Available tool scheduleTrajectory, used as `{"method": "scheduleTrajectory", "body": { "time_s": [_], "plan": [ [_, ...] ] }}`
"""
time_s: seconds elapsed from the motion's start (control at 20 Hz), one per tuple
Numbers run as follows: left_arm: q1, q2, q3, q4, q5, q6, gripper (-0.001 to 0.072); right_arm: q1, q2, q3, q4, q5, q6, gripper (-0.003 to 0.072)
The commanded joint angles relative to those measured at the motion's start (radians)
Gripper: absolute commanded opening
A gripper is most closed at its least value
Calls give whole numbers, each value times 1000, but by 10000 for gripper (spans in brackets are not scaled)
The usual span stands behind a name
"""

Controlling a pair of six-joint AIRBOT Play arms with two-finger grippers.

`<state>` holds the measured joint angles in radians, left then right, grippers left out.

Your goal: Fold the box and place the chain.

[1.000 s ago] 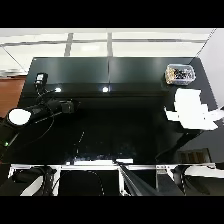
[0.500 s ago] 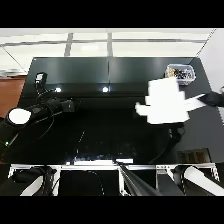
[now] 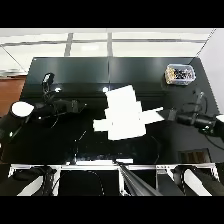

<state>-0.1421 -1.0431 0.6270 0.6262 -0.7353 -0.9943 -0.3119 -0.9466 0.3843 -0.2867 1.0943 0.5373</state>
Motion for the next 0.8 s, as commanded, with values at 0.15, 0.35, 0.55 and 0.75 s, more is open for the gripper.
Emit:
{"method": "scheduleTrajectory", "body": {
  "time_s": [0.15,0.35,0.55,0.75],
  "plan": [
    [-35,-350,215,-123,-320,60,679,117,13,-89,51,-108,-24,15],
    [-115,-494,286,-93,-339,-72,679,122,13,-89,51,-109,-24,15],
    [-170,-598,367,-138,-422,-8,679,122,13,-89,50,-108,-24,15],
    [-170,-705,451,-264,-643,187,678,123,13,-89,51,-105,-24,15]
  ]
}}
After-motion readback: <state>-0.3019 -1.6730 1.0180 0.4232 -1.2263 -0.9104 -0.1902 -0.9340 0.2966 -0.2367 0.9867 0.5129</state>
